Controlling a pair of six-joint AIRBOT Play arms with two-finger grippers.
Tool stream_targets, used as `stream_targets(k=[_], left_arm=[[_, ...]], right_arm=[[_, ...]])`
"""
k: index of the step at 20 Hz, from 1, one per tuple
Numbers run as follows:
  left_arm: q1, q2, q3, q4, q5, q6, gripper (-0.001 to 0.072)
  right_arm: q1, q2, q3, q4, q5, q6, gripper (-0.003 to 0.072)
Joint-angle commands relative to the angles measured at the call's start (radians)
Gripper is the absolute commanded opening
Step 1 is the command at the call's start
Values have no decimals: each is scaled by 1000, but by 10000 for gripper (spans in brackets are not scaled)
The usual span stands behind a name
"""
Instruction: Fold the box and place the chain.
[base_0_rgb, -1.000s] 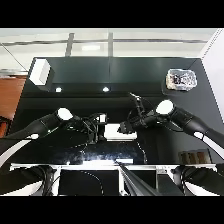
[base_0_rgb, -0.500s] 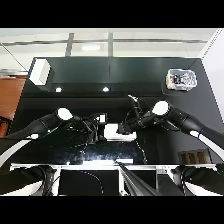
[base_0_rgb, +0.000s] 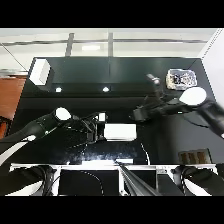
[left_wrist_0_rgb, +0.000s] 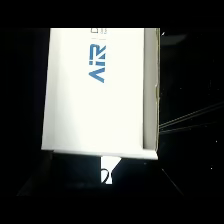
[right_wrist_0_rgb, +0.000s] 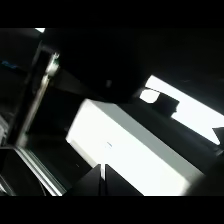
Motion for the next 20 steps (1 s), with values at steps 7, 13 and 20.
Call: stream_targets(k=[7, 13, 20], left_arm=[[-34, 179, 59, 129, -83, -336, 705], [-155, 20, 200, 129, -7, -384, 705], [-173, -86, 272, 125, -39, -389, 705]], right_arm=[[-324, 120, 11, -93, 75, -3, 47], [-328, 120, 11, -114, 40, -3, 47], [-328, 120, 11, -114, 38, -3, 47]])
